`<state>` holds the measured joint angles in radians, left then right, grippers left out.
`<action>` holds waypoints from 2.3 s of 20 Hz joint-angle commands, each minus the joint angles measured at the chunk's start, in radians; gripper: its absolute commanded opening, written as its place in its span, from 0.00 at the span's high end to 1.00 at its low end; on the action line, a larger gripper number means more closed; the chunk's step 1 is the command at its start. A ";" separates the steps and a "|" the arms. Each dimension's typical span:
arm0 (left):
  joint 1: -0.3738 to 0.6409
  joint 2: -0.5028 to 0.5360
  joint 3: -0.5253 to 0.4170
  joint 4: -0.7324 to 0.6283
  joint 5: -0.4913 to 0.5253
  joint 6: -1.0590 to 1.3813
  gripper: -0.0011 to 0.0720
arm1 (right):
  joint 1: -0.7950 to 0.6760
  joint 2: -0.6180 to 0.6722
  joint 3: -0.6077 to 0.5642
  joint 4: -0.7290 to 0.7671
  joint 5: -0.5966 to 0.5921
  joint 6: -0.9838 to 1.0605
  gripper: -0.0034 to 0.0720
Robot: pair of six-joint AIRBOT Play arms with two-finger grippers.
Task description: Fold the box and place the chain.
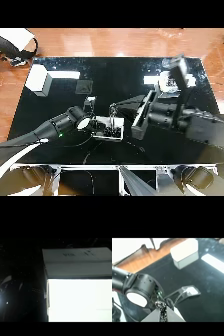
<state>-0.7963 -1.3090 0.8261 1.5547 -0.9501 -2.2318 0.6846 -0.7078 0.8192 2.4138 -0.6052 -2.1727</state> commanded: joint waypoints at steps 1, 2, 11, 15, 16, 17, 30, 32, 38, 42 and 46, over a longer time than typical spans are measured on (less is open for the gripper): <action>0.001 0.000 0.000 0.000 0.000 0.000 0.96 | 0.018 -0.043 -0.003 -0.094 -0.056 0.048 0.93; 0.001 0.000 0.000 0.000 0.002 0.000 0.96 | 0.018 -0.043 -0.008 -0.171 -0.078 0.108 0.93; 0.001 0.000 0.000 0.000 0.006 0.000 0.96 | 0.028 -0.195 -0.077 -0.164 -0.098 0.206 0.93; 0.001 0.000 0.000 0.000 0.006 0.000 0.96 | 0.028 -0.232 -0.078 -0.154 -0.114 0.211 0.72; 0.001 0.000 0.000 0.000 0.006 0.000 0.96 | 0.028 -0.232 -0.078 -0.140 -0.117 0.217 0.28; 0.001 0.000 0.000 0.000 0.006 0.000 0.96 | 0.028 -0.231 -0.078 -0.133 -0.125 0.217 0.10; 0.001 0.002 0.105 -0.019 -0.077 0.008 0.12 | -0.318 0.269 -0.078 -0.485 -0.721 0.483 0.11; -0.003 0.023 0.155 -0.029 -0.187 0.029 0.12 | -0.349 0.359 -0.078 -0.486 -0.679 0.484 0.11; -0.095 0.300 0.179 0.076 -0.508 0.042 0.12 | -0.382 0.418 -0.078 -0.542 -0.673 0.618 0.11; -0.055 0.525 0.119 0.183 -0.703 0.007 0.12 | -0.381 0.417 -0.078 -0.470 -0.636 0.646 0.01; 0.172 0.606 0.035 0.122 -0.530 0.193 0.12 | -0.381 0.346 -0.080 -0.391 -0.657 0.613 0.02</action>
<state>-0.7506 -0.7746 0.9115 1.6970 -1.5482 -2.1567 0.3046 -0.3206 0.7410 1.9686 -1.2575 -1.5555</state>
